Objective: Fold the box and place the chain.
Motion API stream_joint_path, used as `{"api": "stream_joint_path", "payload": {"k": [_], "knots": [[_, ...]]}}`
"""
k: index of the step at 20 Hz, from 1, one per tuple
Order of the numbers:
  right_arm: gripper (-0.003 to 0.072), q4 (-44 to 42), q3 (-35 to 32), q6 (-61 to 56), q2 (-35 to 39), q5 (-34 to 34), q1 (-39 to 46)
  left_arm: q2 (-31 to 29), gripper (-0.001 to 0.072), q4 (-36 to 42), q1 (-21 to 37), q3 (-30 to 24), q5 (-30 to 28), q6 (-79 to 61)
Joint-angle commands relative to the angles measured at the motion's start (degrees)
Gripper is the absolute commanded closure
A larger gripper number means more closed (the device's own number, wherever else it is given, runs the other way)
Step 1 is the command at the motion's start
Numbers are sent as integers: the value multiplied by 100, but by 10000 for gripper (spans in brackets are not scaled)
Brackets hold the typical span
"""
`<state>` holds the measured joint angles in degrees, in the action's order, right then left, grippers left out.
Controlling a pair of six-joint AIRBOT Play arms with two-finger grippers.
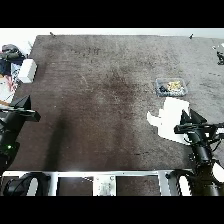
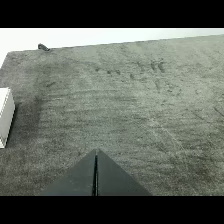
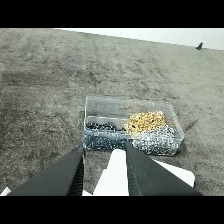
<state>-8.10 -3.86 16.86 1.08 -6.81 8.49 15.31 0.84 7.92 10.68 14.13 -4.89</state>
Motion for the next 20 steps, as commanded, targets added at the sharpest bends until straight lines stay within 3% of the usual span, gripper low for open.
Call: {"api": "stream_joint_path", "payload": {"k": [1,3,4,5,6,9,11,14,18,20], "knots": [[399,17,7,-2,2,-7,2,-7,699,-2,4,0,-2,-2],[398,17,7,-2,2,-11,2,-7,698,-2,4,0,0,-2],[371,2,11,-24,2,-63,2,-7,699,-2,4,0,-2,-2],[281,-24,66,-66,0,-201,2,-7,699,-2,4,0,-2,-2],[275,-4,208,-66,0,-273,2,-7,698,-2,4,0,0,-2],[273,-4,857,-153,-61,166,2,-7,698,-2,4,0,0,-2],[228,-4,1360,-511,-470,483,2,-7,698,-2,4,0,0,-2],[212,-7,2218,-664,-1650,525,2,-7,699,-2,4,0,0,-2],[212,-4,3438,-1156,-3748,553,17,-7,699,-2,4,0,-2,-2],[212,2,3895,-1436,-4774,63,168,-7,698,-2,4,0,-2,-2]]}}
